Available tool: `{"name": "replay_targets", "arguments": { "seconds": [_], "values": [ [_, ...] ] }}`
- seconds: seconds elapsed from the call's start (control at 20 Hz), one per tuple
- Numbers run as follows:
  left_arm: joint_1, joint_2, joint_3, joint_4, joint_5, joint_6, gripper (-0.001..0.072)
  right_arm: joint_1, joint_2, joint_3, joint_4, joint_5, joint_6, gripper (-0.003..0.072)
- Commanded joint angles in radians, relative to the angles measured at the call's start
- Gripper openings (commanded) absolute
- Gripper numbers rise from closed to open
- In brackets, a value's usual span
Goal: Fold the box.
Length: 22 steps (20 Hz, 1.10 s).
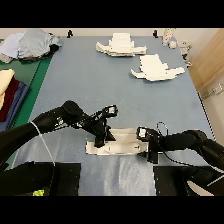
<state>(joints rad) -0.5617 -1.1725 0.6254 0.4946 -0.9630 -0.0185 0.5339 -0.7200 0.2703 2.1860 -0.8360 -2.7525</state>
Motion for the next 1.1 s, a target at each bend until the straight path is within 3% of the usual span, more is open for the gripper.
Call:
{"name": "replay_targets", "arguments": {
  "seconds": [0.0,1.05],
  "values": [
    [0.0,0.0,0.0,-0.001,0.002,0.0,0.0012,0.0,-0.008,0.0,0.037,-0.002,-0.051,0.06],
    [0.0,0.0,0.0,-0.001,0.002,0.0,0.0012,0.002,-0.086,-0.004,0.051,0.008,-0.18,0.06]
  ]
}}
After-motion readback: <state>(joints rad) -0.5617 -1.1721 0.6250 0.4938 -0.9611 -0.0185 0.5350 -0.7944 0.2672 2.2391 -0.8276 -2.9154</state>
